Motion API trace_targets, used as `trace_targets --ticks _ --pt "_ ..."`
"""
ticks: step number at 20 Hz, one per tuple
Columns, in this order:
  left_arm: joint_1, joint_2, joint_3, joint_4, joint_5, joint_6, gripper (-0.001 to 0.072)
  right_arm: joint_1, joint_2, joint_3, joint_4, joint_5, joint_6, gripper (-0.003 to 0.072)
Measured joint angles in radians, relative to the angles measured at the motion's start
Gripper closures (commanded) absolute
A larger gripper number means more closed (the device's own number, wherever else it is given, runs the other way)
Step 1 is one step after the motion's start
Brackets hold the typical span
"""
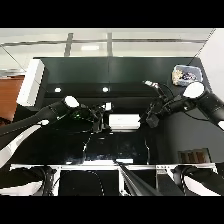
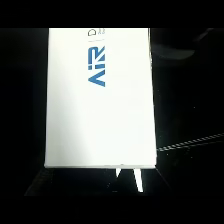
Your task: Fold the box and place the chain.
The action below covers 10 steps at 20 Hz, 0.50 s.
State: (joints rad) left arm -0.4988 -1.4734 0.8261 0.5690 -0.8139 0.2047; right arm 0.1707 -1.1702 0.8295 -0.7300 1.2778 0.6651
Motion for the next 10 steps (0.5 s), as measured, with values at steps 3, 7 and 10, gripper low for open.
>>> trace_targets --ticks 3,7,10 --pt "0.0 0.0 0.0 0.0 0.0 0.001 0.0321 -0.028 0.004 -0.103 0.238 -0.042 0.071 0.0672" --pt "0.0 0.0 0.0 0.0 0.0 0.002 0.0321 0.008 0.004 -0.192 0.4 -0.184 0.156 0.0672" --pt "0.0 0.0 0.0 0.0 0.0 0.002 0.0321 0.042 -0.008 -0.215 0.426 -0.257 0.187 0.0672"
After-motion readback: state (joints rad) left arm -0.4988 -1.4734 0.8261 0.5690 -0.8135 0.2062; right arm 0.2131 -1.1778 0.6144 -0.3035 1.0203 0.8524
